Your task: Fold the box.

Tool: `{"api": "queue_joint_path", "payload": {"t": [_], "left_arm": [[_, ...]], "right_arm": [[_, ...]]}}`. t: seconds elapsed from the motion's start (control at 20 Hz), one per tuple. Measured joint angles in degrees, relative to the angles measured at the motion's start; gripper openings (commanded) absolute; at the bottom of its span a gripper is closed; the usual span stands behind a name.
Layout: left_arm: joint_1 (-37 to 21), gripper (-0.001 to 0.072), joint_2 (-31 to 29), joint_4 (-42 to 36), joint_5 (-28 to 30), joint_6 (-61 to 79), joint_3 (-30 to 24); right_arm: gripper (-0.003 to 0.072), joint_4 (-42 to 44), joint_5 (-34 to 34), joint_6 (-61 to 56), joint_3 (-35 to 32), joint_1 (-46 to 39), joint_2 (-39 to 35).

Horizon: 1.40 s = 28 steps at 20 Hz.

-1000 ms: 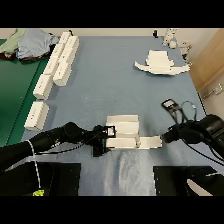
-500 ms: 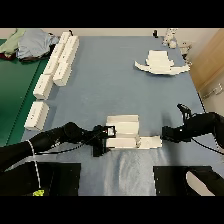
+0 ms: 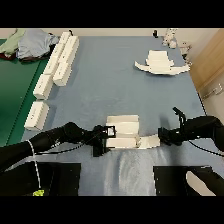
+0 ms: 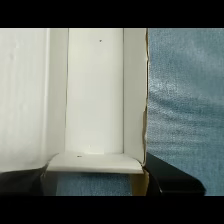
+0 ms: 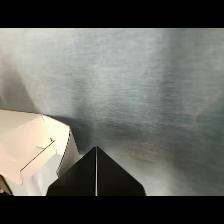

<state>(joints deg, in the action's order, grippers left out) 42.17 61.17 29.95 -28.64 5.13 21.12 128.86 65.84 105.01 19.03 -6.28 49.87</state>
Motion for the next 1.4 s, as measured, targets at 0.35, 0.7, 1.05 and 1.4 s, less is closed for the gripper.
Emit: {"api": "queue_joint_path", "payload": {"t": [0.35, 0.7, 1.05, 1.4], "left_arm": [[0.0, 0.0525, 0.0, 0.02, -0.02, 0.0, 0.0], [0.0, 0.0526, 0.0, 0.0, 0.0, -0.02, 0.0], [0.0, 0.0525, 0.0, 0.02, -0.02, -0.02, 0.0], [0.0, 0.0525, 0.0, 0.0, -0.02, 0.0, 0.0]], "right_arm": [[0.0, 3.54, 0.57, 2.47, -1.97, -0.02, 0.04], [0.0003, 9.44, 2.54, 5.11, -1.73, -0.02, 0.04], [0.0373, 13.44, 6.88, 7.19, -0.24, 0.61, 0.04], [0.0374, 16.17, 3.58, 7.76, 0.24, 10.62, 0.04]]}}
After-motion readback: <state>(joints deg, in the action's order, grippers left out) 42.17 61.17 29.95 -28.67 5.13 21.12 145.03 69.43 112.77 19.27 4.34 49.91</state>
